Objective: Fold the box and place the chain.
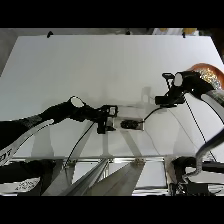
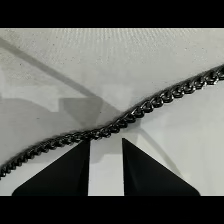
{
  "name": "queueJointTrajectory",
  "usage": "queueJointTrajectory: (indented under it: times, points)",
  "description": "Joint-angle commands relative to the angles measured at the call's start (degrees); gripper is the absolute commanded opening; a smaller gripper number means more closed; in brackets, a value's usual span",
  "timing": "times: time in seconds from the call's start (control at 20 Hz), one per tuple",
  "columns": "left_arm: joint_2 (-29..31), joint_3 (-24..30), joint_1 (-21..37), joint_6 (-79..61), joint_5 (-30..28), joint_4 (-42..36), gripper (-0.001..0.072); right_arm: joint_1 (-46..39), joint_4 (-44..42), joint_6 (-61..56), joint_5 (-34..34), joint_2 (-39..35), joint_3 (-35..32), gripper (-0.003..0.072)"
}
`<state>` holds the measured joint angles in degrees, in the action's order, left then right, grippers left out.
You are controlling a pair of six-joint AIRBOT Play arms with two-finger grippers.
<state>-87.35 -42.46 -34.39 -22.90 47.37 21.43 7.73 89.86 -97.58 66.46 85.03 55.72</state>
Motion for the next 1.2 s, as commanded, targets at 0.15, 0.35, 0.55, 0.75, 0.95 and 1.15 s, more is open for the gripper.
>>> queueJointTrajectory:
  times: [0.15, 0.35, 0.55, 0.75, 0.95, 1.15]
  points:
    - [0.04, 0.0, 0.0, -0.02, -0.02, 0.0, 0.0255, 0.02, 0.11, 0.11, -3.04, 0.22, -0.42, 0.0079]
    - [0.04, 0.0, 0.0, -0.02, -0.02, 0.0, 0.0255, 0.02, -0.61, 0.11, -2.89, 0.22, -0.55, 0.0064]
    - [0.04, 0.0, 0.0, -0.02, -0.02, 0.0, 0.0255, 0.07, -1.55, 0.76, -2.89, -1.33, -0.55, 0.0204]
    - [0.04, 0.0, 0.0, -0.02, -0.02, 0.0, 0.0255, 0.0, -1.38, -0.28, -4.55, -5.05, -0.55, 0.0342]
    - [0.04, 0.0, 0.0, -0.02, -0.02, 0.02, 0.0255, 0.0, -1.33, -2.56, -5.64, -4.9, -2.29, 0.0347]
    - [0.04, 0.0, 0.0, -0.02, -0.02, 0.0, 0.0255, 0.0, -1.66, -3.17, -8.15, -4.83, -4.13, 0.034]
